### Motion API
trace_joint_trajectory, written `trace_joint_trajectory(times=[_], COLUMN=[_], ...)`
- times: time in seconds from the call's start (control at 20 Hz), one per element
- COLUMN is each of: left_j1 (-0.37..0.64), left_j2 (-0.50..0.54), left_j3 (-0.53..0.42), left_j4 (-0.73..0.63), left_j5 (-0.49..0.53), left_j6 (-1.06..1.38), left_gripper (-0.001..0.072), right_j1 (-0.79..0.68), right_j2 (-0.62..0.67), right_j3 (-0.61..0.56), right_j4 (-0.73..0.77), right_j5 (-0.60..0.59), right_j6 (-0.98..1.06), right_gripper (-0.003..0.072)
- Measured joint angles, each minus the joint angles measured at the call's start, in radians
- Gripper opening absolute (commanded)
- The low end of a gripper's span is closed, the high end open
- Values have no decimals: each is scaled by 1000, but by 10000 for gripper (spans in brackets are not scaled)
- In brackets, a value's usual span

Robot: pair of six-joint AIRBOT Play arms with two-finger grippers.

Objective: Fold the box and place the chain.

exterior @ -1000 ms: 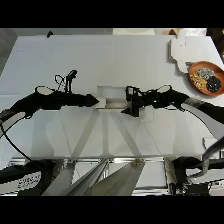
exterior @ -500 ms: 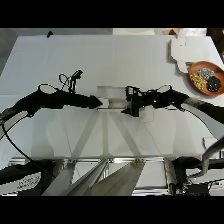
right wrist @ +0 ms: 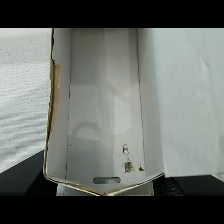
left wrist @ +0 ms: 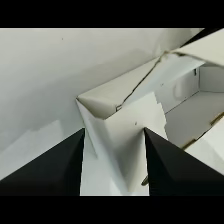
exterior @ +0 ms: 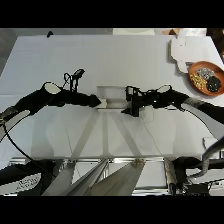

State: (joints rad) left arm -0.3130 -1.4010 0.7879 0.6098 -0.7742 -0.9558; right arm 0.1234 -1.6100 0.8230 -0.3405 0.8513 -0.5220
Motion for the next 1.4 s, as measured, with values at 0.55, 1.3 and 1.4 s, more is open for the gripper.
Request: trace_joint_trajectory(times=[0.55,1.3,1.4], left_j1=[-79,-198,-212], left_j2=[-11,-102,-120], left_j3=[114,264,291], left_j4=[366,597,607], left_j5=[-41,-173,-192], left_j6=[-374,-756,-796], left_gripper=[352,319,319], right_j1=[0,0,0], right_j2=[0,0,0], right_j3=[0,0,0], right_j4=[1,-1,-2], right_j5=[2,0,0], right_j6=[0,0,0], right_gripper=[516,516,516])
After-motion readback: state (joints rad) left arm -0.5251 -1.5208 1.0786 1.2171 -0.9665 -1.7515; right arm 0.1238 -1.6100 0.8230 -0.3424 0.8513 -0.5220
